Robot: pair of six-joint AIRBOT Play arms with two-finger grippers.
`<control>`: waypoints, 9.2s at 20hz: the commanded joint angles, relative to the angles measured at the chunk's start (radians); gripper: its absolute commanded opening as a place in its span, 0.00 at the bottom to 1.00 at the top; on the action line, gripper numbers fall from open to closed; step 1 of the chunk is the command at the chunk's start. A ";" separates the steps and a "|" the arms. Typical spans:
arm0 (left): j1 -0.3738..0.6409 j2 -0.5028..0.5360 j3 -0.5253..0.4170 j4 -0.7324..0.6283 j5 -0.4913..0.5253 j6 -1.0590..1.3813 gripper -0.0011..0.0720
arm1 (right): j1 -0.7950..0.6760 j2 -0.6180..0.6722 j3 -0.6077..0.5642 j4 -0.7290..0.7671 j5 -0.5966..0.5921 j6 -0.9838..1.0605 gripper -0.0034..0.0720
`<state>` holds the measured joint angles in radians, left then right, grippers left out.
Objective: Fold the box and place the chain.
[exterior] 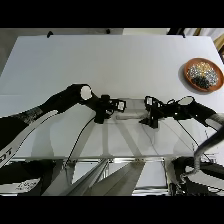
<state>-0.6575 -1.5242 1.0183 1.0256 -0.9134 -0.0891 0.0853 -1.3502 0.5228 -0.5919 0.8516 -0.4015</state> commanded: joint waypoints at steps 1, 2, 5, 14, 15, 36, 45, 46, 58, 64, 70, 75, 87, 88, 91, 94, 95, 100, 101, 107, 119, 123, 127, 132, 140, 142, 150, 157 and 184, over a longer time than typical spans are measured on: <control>-0.011 -0.001 -0.001 -0.008 0.001 0.003 0.39 | 0.001 0.000 0.000 0.000 0.000 0.000 0.64; -0.013 -0.001 -0.001 -0.017 -0.001 0.003 0.39 | 0.001 0.000 0.000 0.000 0.000 0.000 0.64; -0.025 -0.001 -0.001 -0.047 0.009 0.003 0.39 | 0.001 0.000 0.000 0.000 0.000 0.000 0.64; -0.043 -0.001 -0.001 -0.094 0.114 0.003 0.07 | 0.001 0.000 0.000 0.000 0.000 0.000 0.64; -0.044 -0.001 -0.001 -0.094 0.115 0.003 0.06 | 0.001 0.000 0.000 0.000 0.000 0.000 0.64; -0.094 -0.033 -0.001 -0.105 0.091 -0.104 0.03 | 0.001 0.000 0.000 0.000 0.000 0.000 0.64; 0.014 0.109 -0.001 -0.021 -0.011 -0.397 0.03 | 0.001 0.000 0.000 0.000 0.000 0.000 0.64; 0.028 0.129 -0.001 -0.019 -0.032 -0.435 0.03 | 0.001 0.000 0.000 0.000 0.000 0.000 0.64; 0.188 0.235 -0.163 0.009 -0.093 -0.842 0.02 | 0.001 0.000 0.000 -0.002 0.000 0.000 0.64; 0.200 0.123 -0.231 -0.105 0.006 -0.964 0.03 | 0.001 0.000 0.000 -0.002 0.000 0.000 0.64; 0.177 0.087 -0.231 -0.269 0.099 -0.964 0.02 | 0.001 0.000 0.000 -0.002 0.000 0.000 0.64; 0.162 0.087 -0.231 -0.284 0.116 -0.970 0.03 | 0.001 0.000 0.000 -0.002 0.000 0.000 0.64; 0.095 0.093 -0.230 -0.386 0.090 -0.943 0.04 | 0.001 0.000 0.000 -0.003 0.000 0.000 0.64; 0.095 0.101 -0.231 -0.386 0.091 -0.943 0.04 | 0.001 0.000 0.000 -0.003 0.000 0.000 0.64; 0.095 0.137 -0.230 -0.386 0.095 -0.943 0.15 | 0.001 0.000 0.000 -0.002 0.000 0.000 0.64; 0.095 0.166 -0.230 -0.387 0.102 -0.924 0.26 | 0.001 0.000 0.000 -0.003 0.000 0.000 0.64; 0.095 0.169 -0.230 -0.389 0.104 -0.924 0.26 | 0.001 0.000 0.000 -0.002 0.000 0.000 0.64; 0.095 0.169 -0.230 -0.413 0.106 -0.924 0.33 | 0.001 0.000 0.000 -0.002 0.000 0.000 0.64; 0.095 0.169 -0.230 -0.413 0.105 -0.924 0.34 | 0.001 0.000 0.000 -0.002 0.000 0.000 0.64; 0.068 0.167 -0.231 -0.435 0.144 -0.924 0.43 | 0.001 0.000 0.000 -0.002 0.000 0.000 0.64; 0.011 0.166 -0.231 -0.445 0.256 -0.964 0.47 | 0.001 0.000 0.000 -0.002 0.000 0.000 0.64; 0.007 0.166 -0.230 -0.430 0.275 -0.987 0.62 | 0.001 0.000 0.000 -0.003 0.000 0.000 0.64; -0.010 0.166 -0.230 -0.422 0.288 -0.996 0.70 | 0.001 0.000 0.000 -0.003 0.000 0.000 0.64; -0.033 0.166 -0.230 -0.410 0.335 -1.019 0.70 | 0.001 0.000 0.000 -0.002 0.000 0.000 0.64; -0.057 0.159 -0.229 -0.362 0.389 -1.123 0.70 | 0.001 0.000 0.000 -0.002 0.000 0.000 0.64; -0.068 0.150 -0.212 -0.322 0.378 -1.185 0.70 | 0.001 0.000 0.000 -0.003 0.001 0.000 0.64; -0.092 0.095 -0.110 -0.143 0.300 -1.397 0.69 | 0.001 0.000 0.000 -0.003 0.000 0.000 0.64; -0.097 0.092 -0.082 -0.034 0.254 -1.544 0.69 | 0.001 0.000 0.000 -0.003 0.000 0.000 0.64; -0.162 -0.121 0.249 0.204 -0.112 -1.939 0.68 | 0.001 0.000 0.000 -0.003 0.000 0.000 0.64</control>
<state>-0.8219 -1.6249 1.2232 1.2316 -0.9890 -2.0174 0.0856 -1.3502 0.5228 -0.5949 0.8516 -0.4019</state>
